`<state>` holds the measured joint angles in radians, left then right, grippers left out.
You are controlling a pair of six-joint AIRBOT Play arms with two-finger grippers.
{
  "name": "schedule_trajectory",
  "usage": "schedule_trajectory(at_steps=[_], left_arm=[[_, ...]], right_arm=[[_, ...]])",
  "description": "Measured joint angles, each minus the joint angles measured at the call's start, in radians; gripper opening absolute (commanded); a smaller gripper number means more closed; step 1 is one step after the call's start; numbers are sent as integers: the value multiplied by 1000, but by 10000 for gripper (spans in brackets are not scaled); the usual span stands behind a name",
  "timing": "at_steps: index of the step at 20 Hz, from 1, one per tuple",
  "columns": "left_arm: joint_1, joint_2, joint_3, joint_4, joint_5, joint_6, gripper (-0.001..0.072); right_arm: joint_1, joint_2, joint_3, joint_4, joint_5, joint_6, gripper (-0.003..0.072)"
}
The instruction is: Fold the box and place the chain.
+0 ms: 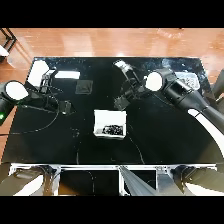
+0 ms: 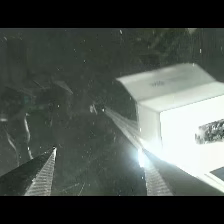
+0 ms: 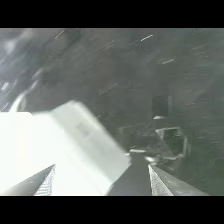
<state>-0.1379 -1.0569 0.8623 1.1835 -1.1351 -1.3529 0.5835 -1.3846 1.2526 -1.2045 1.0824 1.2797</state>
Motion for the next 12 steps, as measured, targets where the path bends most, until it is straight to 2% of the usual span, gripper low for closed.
schedule_trajectory(at_steps=[7, 12], left_arm=[[1, -14, -6, -19, -43, 60, 637], [1, -17, -6, -24, -50, 78, 637]], right_arm=[[4, -12, 1, 95, 50, -153, 707], [5, -13, 1, 122, 183, -222, 706]])
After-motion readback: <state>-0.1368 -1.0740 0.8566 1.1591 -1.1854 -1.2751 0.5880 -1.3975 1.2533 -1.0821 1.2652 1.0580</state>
